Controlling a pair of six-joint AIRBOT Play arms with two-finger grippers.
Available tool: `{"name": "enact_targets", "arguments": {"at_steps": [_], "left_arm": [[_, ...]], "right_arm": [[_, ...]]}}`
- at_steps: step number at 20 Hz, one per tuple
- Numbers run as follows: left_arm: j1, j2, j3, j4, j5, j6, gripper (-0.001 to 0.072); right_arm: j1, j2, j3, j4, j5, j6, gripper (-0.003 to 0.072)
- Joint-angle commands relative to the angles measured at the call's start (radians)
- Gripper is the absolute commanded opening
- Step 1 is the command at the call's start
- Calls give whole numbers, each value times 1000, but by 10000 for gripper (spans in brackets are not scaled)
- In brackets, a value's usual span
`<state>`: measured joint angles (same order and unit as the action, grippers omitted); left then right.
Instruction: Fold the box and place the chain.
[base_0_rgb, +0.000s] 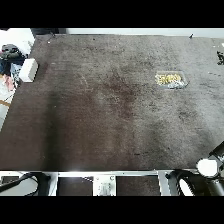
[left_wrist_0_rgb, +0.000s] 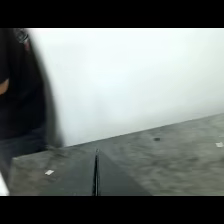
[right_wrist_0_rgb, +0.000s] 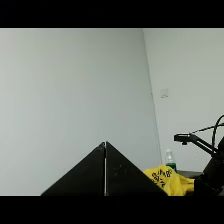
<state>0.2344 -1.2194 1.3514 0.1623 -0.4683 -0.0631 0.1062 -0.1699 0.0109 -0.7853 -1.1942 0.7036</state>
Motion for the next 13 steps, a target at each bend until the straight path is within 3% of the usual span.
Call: {"name": "enact_targets", "arguments": {"at_steps": [1, 3, 7, 10, 13], "left_arm": [[-68, 233, -368, -459, 72, 433, 5], [-80, 380, -592, -616, 59, 631, 4], [-82, 647, -950, -671, 126, 736, 5], [-82, 771, -1079, -672, 166, 724, 5], [-82, 830, -1107, -672, 171, 719, 7]], "right_arm": [[1, 0, 0, 0, 0, 0, 12], [0, 0, 0, 0, 0, 0, 12], [1, 0, 0, 0, 0, 0, 12], [0, 0, 0, 0, 0, 0, 12], [1, 0, 0, 0, 1, 0, 12]]}}
